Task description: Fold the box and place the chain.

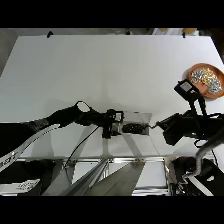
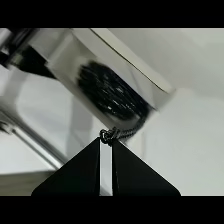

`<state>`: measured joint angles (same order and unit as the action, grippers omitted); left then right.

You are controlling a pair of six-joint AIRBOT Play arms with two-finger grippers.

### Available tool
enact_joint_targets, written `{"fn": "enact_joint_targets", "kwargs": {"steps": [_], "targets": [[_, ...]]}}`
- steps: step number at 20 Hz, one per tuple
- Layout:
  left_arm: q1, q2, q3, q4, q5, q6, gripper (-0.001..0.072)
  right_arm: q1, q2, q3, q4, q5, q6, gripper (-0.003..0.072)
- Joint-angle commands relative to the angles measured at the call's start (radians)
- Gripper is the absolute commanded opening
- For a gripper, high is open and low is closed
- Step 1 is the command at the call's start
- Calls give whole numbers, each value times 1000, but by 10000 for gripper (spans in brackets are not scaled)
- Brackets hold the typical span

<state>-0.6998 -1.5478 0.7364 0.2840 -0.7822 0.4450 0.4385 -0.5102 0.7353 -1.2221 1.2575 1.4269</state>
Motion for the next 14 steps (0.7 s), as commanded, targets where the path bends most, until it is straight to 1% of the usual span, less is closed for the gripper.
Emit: {"fn": "enact_joint_targets", "kwargs": {"steps": [1, 3, 5, 7, 10, 13, 14], "targets": [[0, 0, 0, 0, 0, 0, 314, 7, 1, 0, 185, -145, -86, 19], [0, 0, 0, 0, 0, 0, 314, 7, -30, -3, 195, -181, -98, 19], [0, 0, 0, 0, 0, 0, 314, 7, -79, -21, 200, -180, -121, 19], [0, 0, 0, 0, 0, 0, 314, 10, -139, -55, 219, -177, -167, 20], [0, 0, 0, 0, 0, 0, 314, 55, -250, -92, 204, -179, -226, 23], [0, 0, 0, 0, 0, 0, 314, 86, -359, -91, 183, -227, -232, 217], [0, 0, 0, 0, 0, 0, 314, 86, -376, -87, 183, -234, -232, 244]]}}
